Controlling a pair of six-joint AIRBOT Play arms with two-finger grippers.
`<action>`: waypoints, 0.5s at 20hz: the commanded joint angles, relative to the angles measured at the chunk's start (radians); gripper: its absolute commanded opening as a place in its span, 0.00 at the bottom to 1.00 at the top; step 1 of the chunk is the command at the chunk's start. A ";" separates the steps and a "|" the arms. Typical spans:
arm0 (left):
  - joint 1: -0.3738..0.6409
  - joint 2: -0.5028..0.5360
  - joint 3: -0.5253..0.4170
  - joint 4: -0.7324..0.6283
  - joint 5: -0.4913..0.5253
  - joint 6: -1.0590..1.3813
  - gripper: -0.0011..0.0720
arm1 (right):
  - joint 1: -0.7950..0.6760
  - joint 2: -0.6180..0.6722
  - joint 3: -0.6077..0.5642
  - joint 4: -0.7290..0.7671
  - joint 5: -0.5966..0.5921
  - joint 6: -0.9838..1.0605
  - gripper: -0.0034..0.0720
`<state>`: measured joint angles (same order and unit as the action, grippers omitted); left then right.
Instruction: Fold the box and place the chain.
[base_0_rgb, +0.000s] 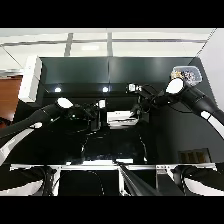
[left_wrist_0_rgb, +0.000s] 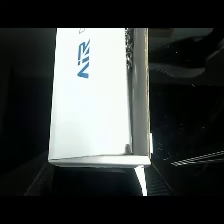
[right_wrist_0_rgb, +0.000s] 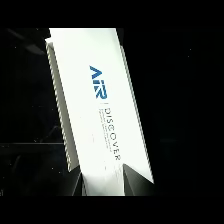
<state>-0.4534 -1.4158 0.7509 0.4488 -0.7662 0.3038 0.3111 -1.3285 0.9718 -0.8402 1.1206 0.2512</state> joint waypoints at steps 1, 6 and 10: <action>0.000 0.000 0.000 0.000 0.002 -0.003 0.49 | 0.001 -0.001 0.000 -0.011 0.019 0.004 0.40; 0.000 0.000 0.000 0.000 0.002 -0.003 0.49 | 0.001 -0.001 0.000 -0.011 0.019 0.003 0.48; 0.000 0.000 0.000 0.000 0.002 -0.003 0.49 | 0.001 -0.001 0.000 -0.011 0.020 0.004 0.50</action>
<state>-0.4534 -1.4158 0.7509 0.4484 -0.7662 0.3000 0.3119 -1.3285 0.9718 -0.8562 1.1431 0.2577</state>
